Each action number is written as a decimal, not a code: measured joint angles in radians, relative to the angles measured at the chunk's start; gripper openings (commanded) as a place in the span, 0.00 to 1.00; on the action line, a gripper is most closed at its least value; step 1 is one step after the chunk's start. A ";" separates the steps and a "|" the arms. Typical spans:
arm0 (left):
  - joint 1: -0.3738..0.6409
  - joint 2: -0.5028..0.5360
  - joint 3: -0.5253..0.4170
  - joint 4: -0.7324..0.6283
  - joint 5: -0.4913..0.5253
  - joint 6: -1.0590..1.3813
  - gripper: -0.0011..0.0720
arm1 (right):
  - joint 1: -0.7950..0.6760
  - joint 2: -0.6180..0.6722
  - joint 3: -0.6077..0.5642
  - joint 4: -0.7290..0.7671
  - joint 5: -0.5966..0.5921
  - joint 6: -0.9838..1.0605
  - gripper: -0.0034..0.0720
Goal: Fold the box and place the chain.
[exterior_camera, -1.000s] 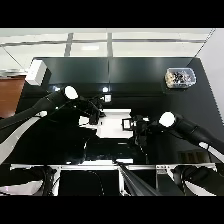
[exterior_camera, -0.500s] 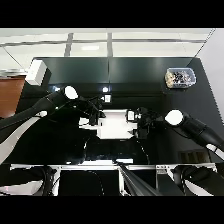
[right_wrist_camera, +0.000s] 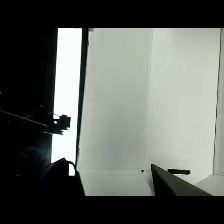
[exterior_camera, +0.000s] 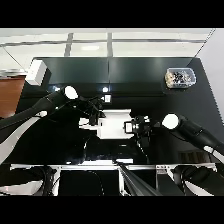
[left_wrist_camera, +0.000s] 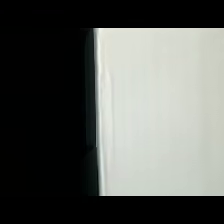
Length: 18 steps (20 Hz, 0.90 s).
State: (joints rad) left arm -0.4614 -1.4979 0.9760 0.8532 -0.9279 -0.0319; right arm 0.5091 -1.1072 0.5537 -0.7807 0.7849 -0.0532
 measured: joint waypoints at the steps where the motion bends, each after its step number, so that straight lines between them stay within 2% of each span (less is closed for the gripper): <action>1: 0.000 0.000 0.000 0.000 0.000 0.000 0.06 | 0.005 -0.015 -0.001 0.001 -0.035 -0.007 0.97; 5: 0.000 0.000 0.000 0.000 0.000 0.000 0.06 | 0.013 -0.055 -0.003 0.014 -0.103 -0.026 0.97; 9: 0.001 0.000 0.000 0.000 -0.002 -0.002 0.06 | -0.004 -0.025 0.009 0.040 -0.171 -0.029 0.97; 13: 0.001 0.000 0.000 0.000 -0.001 -0.001 0.06 | -0.055 -0.010 0.018 0.169 -0.179 -0.072 0.97; 18: 0.001 0.000 0.000 0.000 0.001 -0.002 0.06 | -0.101 -0.006 0.020 0.243 -0.176 -0.130 0.97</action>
